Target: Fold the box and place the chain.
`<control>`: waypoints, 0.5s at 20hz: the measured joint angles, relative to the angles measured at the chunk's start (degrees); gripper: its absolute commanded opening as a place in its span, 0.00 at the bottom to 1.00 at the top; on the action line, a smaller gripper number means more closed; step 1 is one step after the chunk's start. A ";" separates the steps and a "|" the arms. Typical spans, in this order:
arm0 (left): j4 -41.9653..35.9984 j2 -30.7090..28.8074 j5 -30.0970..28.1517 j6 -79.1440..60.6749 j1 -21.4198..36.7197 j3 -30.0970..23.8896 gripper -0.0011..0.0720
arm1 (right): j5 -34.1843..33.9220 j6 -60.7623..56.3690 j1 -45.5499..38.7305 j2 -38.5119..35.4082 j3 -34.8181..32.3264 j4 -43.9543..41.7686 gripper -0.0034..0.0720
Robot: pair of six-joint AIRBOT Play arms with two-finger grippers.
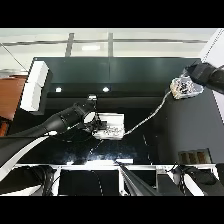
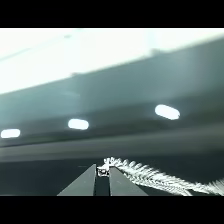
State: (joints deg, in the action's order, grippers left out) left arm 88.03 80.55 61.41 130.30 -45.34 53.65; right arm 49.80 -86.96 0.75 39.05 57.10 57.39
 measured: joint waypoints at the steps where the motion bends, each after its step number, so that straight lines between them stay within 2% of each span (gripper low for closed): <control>1: 0.00 0.00 -0.02 0.00 0.00 0.00 0.06 | 1.29 1.38 1.07 -0.55 1.38 -2.58 0.07; 4: 0.02 0.00 -0.04 0.00 -0.04 0.00 0.06 | 3.69 3.43 6.27 -1.31 3.91 -7.96 0.07; 10: 0.02 0.00 0.00 -0.02 -0.04 0.00 0.06 | 4.00 3.63 19.98 1.64 5.20 -11.69 0.07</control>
State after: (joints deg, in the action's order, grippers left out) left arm 88.05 80.55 61.41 130.28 -45.39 53.65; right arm 53.80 -83.33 20.73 40.69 62.30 45.69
